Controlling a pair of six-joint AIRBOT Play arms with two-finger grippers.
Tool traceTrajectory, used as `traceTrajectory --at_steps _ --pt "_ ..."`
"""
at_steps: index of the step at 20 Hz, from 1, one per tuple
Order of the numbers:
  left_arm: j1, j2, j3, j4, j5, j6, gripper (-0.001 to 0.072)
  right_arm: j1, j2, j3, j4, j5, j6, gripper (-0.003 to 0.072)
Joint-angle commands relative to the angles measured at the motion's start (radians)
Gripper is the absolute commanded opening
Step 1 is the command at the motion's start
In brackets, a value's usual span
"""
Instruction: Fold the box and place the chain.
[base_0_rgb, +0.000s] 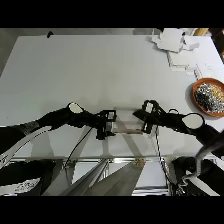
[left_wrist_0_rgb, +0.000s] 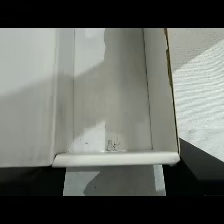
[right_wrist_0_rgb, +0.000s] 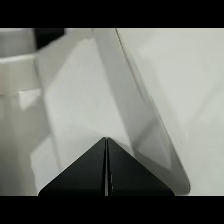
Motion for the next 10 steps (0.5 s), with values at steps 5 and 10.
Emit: traceTrajectory --at_steps 5,10 --pt "0.001 0.001 0.001 0.0 0.0 0.0 0.0211 -0.11 -0.069 0.008 0.055 0.076 0.027 0.0019" --pt "0.001 0.001 0.001 0.0 0.0 0.0 0.0211 -0.255 0.14 0.026 -0.218 0.382 0.054 0.0019"
